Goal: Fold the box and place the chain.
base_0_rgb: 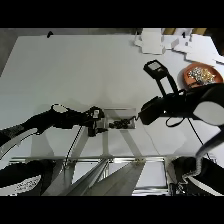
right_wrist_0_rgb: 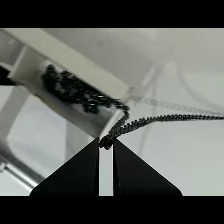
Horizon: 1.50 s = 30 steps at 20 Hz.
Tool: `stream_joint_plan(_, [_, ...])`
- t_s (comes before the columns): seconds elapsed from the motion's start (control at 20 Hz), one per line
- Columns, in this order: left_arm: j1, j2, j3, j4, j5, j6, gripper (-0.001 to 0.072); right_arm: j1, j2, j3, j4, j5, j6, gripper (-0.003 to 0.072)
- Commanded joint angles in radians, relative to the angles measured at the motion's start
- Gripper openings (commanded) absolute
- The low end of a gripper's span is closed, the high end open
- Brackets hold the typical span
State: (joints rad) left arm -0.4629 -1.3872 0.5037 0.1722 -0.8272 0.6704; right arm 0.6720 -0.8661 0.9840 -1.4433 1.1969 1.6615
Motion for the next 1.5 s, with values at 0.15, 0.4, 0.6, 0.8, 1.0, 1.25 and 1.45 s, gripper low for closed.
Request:
stream_joint_plan(0.15, [0.000,0.000,0.001,0.000,0.000,0.000,0.0152,0.152,0.022,0.001,0.011,-0.074,0.063,0.0016])
stream_joint_plan(0.4, [0.000,0.000,0.001,0.000,0.000,0.000,0.0152,0.216,0.022,0.001,0.075,-0.163,0.092,0.0016])
stream_joint_plan(0.6, [0.000,0.000,0.001,0.000,0.000,0.000,0.0152,0.290,0.018,0.001,0.080,-0.227,0.096,0.0016])
stream_joint_plan(0.8, [0.000,0.000,0.001,0.000,0.000,0.000,0.0152,0.291,0.000,0.001,0.044,-0.248,0.113,0.0016])
stream_joint_plan(1.0, [0.000,0.000,0.001,0.000,0.000,0.000,0.0152,0.290,-0.087,0.001,-0.054,-0.248,0.146,0.0016])
stream_joint_plan(1.25, [0.000,0.000,0.001,0.000,0.000,0.000,0.0152,0.290,-0.243,0.001,-0.151,-0.247,0.204,0.0016])
stream_joint_plan(1.45, [0.000,0.000,0.001,0.000,0.000,0.000,0.0152,0.275,-0.315,0.003,-0.143,-0.251,0.250,0.0261])
